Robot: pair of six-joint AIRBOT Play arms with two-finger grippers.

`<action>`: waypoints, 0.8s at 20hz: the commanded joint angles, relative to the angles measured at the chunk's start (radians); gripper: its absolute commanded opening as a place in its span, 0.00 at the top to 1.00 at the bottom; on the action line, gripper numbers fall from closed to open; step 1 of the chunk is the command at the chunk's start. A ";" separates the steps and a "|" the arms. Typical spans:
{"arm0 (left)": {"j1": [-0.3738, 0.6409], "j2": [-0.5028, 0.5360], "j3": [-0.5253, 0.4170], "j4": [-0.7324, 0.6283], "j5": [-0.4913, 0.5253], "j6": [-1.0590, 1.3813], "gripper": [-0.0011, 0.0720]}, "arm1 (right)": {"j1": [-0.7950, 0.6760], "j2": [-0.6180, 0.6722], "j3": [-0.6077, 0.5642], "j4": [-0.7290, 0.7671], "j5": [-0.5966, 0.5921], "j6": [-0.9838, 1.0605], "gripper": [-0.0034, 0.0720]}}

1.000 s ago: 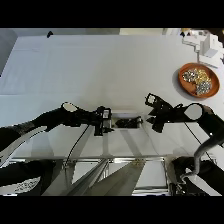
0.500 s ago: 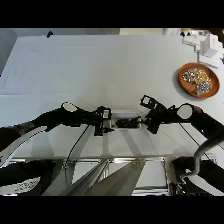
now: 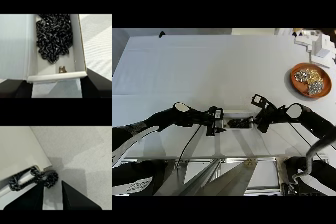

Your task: Fold the box and place the chain.

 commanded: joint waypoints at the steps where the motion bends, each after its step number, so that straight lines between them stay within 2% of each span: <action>1: 0.000 0.001 0.000 0.000 0.000 0.000 0.90 | 0.001 -0.005 -0.001 0.005 -0.004 0.015 0.67; 16: 0.000 0.001 0.000 0.000 0.000 0.000 0.90 | 0.002 -0.005 -0.002 -0.031 0.004 0.067 0.67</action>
